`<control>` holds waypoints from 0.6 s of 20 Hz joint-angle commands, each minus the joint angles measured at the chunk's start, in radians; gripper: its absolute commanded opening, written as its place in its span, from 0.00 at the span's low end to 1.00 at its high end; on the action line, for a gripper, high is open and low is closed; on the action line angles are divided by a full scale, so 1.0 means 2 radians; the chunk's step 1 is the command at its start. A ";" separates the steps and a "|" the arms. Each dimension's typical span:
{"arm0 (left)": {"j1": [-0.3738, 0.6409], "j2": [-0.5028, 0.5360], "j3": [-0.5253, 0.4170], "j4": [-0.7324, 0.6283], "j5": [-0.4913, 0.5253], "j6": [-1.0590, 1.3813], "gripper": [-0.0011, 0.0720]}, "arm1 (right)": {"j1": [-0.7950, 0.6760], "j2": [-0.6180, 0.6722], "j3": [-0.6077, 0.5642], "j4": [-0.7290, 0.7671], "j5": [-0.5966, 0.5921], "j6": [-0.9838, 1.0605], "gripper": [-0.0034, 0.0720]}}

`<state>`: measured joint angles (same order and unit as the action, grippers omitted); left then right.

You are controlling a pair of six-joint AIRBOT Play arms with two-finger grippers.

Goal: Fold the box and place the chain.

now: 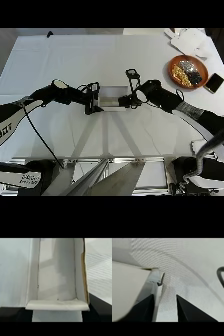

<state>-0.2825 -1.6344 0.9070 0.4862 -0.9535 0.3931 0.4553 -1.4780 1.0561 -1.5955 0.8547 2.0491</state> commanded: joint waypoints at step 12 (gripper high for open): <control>0.000 0.000 0.000 0.002 0.000 0.001 0.53 | 0.031 -0.067 0.069 -0.027 0.024 0.149 0.41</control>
